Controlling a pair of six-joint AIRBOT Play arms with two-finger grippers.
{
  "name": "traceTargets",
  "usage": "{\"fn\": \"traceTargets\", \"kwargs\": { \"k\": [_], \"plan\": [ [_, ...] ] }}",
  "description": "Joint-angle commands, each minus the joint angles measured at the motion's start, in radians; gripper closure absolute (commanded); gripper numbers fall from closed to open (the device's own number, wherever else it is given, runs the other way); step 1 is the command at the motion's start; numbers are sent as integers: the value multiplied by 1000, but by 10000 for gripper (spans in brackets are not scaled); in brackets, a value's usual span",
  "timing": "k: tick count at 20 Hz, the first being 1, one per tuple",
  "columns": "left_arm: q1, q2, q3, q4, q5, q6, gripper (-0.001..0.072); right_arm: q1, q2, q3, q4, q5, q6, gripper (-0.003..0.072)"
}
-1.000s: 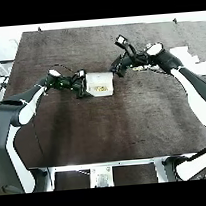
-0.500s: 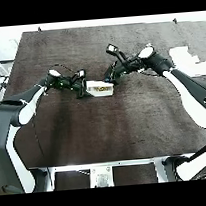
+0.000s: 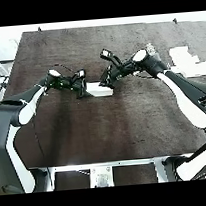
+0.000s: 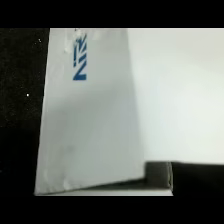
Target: Fold the box and place the chain.
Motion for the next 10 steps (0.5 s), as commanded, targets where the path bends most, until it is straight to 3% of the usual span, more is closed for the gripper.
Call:
{"fn": "traceTargets", "kwargs": {
  "k": [1, 6, 10],
  "plan": [
    [0, 0, 0, 0, 0, 0, 173, 1, -18, 1, -2, -7, -4, 254],
    [0, 0, 0, 0, 0, 0, 174, 1, -23, 4, -5, -45, -25, 255],
    [0, 0, 0, 0, 0, 0, 173, 0, -23, 57, -5, 48, -27, 253]
  ]
}}
